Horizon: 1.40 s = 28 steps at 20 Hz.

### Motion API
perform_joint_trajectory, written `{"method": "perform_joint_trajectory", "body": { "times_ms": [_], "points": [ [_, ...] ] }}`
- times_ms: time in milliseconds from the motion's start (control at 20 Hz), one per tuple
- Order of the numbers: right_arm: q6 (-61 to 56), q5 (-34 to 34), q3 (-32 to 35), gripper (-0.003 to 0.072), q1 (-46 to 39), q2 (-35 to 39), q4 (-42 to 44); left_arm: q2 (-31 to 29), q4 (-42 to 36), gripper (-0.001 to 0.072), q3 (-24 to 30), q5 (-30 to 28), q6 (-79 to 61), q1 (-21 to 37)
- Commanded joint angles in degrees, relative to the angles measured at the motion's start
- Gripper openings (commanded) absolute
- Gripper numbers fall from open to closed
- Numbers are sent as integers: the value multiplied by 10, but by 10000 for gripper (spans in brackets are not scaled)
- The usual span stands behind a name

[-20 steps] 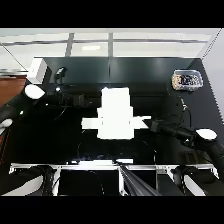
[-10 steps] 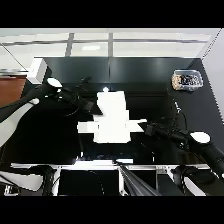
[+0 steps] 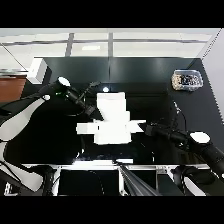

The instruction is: Fold the box and place the chain.

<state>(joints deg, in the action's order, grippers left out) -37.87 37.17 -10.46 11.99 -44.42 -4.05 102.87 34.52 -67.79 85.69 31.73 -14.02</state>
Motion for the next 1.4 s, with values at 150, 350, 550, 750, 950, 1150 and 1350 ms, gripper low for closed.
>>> {"method": "perform_joint_trajectory", "body": {
  "times_ms": [150,350,550,750,950,1150,1350],
  "points": [
    [-5,15,0,16,1,1,-17,31,9,273,-42,22,-16,-8],
    [-24,28,0,19,0,1,-54,33,19,27,-47,33,-43,-8],
    [-67,56,-47,673,-20,1,-165,12,50,22,-47,41,-42,-9],
    [-133,190,-197,671,-75,1,-453,-69,17,19,8,-16,-77,-15],
    [-101,210,-267,671,-82,1,-560,-177,-96,21,138,-156,-267,-28],
    [-101,193,-267,671,-82,1,-522,-174,-55,21,146,-194,-361,-55],
    [-101,192,-266,671,-82,1,-499,-159,-17,22,146,-298,-376,-95]
  ]
}}
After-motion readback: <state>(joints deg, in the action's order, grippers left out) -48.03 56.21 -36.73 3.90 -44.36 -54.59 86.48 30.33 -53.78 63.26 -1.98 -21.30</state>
